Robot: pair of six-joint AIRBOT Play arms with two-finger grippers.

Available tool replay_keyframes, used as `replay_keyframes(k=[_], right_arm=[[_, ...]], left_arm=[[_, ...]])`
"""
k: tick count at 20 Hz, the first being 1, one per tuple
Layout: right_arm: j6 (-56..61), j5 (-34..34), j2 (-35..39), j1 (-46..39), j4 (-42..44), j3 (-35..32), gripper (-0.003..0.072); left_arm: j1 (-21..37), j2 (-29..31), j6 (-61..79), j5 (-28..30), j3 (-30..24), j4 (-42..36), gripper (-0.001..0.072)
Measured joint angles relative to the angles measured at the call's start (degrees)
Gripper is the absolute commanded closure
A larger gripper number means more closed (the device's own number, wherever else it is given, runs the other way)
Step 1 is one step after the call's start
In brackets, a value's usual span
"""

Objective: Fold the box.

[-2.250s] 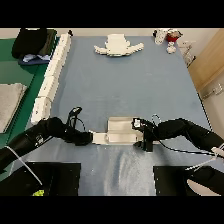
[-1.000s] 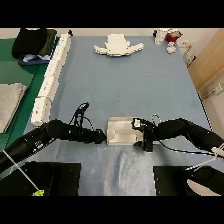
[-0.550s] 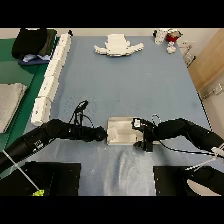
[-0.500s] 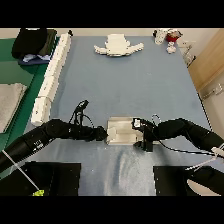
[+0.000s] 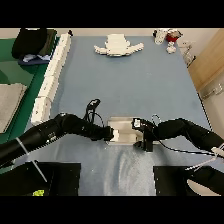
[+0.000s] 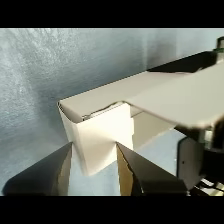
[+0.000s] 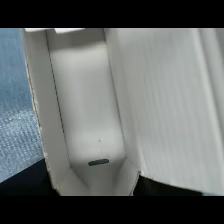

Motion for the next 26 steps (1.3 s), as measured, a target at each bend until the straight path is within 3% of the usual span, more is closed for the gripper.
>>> replay_keyframes(k=[5, 10, 14, 20, 21, 23, 26], right_arm=[[0.0, 0.0, -0.02, 0.0, 0.0, 0.0, 0.0187], [0.0, 0.0, 0.0, 0.0, 0.0, 0.0, 0.0187], [0.0, 0.02, 0.0, 0.0, 0.0, 0.0, 0.0187], [0.0, 0.0, 0.0, 0.0, 0.0, 0.0, 0.0187], [0.0, 0.02, 0.0, 0.0, 0.0, 0.0, 0.0187], [0.0, 0.02, -0.02, 0.0, 0.0, 0.0, 0.0187], [0.04, 0.02, 0.0, 0.0, 0.0, -0.02, 0.0187]], left_arm=[[-5.81, -8.04, -18.25, -7.17, 9.81, 16.55, 0.0292], [-10.56, -15.02, -29.7, -15.47, 18.03, 27.58, 0.0292], [-13.18, -19.89, -34.73, -21.18, 22.56, 32.13, 0.0292], [-14.86, -23.61, -37.66, -23.96, 25.18, 33.88, 0.0293], [-14.91, -23.82, -37.99, -24.13, 25.33, 33.97, 0.0313], [-15.02, -24.09, -38.4, -24.3, 25.46, 34.05, 0.0696], [-15.08, -24.28, -39.04, -24.87, 25.62, 34.67, 0.0695]])
